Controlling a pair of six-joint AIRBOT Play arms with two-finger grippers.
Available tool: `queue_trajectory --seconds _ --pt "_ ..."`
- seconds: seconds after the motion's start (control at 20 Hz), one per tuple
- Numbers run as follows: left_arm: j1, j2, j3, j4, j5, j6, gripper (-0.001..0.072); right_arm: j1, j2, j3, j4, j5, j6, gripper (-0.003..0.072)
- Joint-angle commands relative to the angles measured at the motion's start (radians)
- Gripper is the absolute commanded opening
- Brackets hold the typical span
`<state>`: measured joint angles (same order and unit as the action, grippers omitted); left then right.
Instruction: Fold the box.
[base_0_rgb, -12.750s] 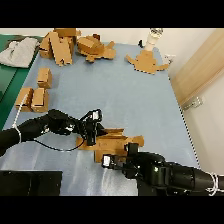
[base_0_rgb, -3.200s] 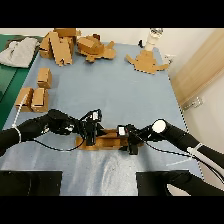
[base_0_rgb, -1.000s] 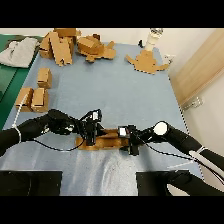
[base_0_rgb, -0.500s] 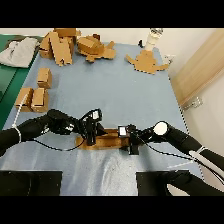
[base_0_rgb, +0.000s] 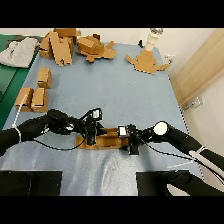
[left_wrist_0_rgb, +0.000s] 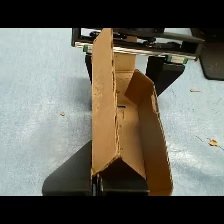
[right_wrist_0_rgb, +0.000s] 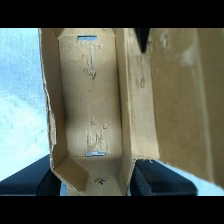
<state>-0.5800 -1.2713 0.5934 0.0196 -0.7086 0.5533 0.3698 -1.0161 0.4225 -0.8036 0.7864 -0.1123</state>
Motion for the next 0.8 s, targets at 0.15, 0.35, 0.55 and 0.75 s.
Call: queue_trajectory --seconds 0.15,0.35,0.55,0.75 --pt "0.001 0.000 0.000 -0.043 0.003 -0.044 0.0411 0.000 0.000 0.000 0.000 0.001 0.000 0.0518" --pt "0.001 0.003 0.000 -0.050 0.045 -0.047 0.0412 0.000 0.000 0.000 0.000 0.001 0.000 0.0517" --pt "0.001 0.077 0.000 -0.015 0.082 -0.127 0.0412 0.000 0.000 0.000 0.000 0.001 0.000 0.0518" --pt "0.002 0.206 0.000 0.470 0.139 -0.602 0.0412 0.000 0.000 0.000 0.000 0.001 0.000 0.0518"
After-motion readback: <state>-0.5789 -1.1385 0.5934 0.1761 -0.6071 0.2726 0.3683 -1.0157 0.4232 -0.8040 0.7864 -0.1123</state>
